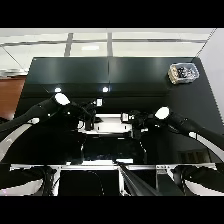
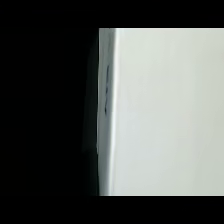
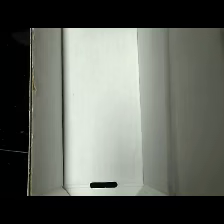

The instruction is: Fold the box and place the chain.

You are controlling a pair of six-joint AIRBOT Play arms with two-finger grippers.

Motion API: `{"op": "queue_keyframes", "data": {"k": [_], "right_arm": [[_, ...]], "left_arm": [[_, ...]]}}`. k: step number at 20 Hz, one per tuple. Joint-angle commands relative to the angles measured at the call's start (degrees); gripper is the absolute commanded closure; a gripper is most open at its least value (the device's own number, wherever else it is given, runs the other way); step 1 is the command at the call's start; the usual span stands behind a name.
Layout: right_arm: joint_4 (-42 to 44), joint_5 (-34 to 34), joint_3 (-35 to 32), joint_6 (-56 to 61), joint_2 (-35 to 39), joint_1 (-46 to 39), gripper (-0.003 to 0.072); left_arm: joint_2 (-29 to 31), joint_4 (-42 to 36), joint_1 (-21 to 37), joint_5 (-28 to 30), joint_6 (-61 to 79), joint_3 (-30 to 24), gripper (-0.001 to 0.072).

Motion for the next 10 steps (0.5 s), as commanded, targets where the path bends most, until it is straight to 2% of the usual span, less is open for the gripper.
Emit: {"op": "queue_keyframes", "data": {"k": [1, 10], "right_arm": [[-0.11, -0.22, 0.07, -0.24, -0.33, 0.20, -0.0022], [-1.68, -0.98, 0.07, 3.26, -0.33, 0.13, -0.0022]], "left_arm": [[-0.04, 0.00, -0.02, 0.02, -0.04, 0.04, 0.0683], [-0.04, 0.00, -0.02, 0.00, -0.04, 0.04, 0.0683]]}}
